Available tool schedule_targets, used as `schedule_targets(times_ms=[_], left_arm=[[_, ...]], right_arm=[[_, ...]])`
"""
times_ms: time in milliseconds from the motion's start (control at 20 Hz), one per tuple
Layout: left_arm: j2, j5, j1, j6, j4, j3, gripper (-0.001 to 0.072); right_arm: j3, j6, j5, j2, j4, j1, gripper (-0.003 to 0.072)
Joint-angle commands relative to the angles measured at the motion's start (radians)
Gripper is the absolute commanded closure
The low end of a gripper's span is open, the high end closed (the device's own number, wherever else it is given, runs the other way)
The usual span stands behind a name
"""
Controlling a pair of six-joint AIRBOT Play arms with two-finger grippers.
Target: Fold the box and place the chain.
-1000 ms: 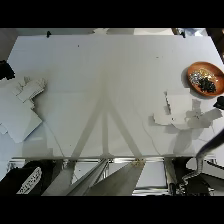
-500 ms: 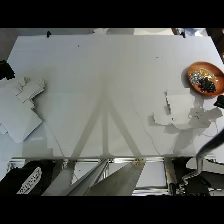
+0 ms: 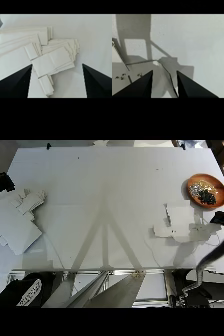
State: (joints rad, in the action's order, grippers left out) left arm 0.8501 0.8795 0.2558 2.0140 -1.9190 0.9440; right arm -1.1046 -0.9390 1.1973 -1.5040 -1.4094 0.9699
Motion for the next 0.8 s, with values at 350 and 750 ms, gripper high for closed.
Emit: schedule_targets(times_ms=[350,750], left_arm=[[0.000,0.000,0.001,-0.001,0.000,0.000,0.0010],[0.000,0.000,0.001,0.000,0.000,0.000,0.0010]], right_arm=[[-0.001,0.051,0.103,-0.037,-0.009,0.000,0.0659],[-0.005,0.175,0.216,-0.010,0.182,0.000,0.0675]])
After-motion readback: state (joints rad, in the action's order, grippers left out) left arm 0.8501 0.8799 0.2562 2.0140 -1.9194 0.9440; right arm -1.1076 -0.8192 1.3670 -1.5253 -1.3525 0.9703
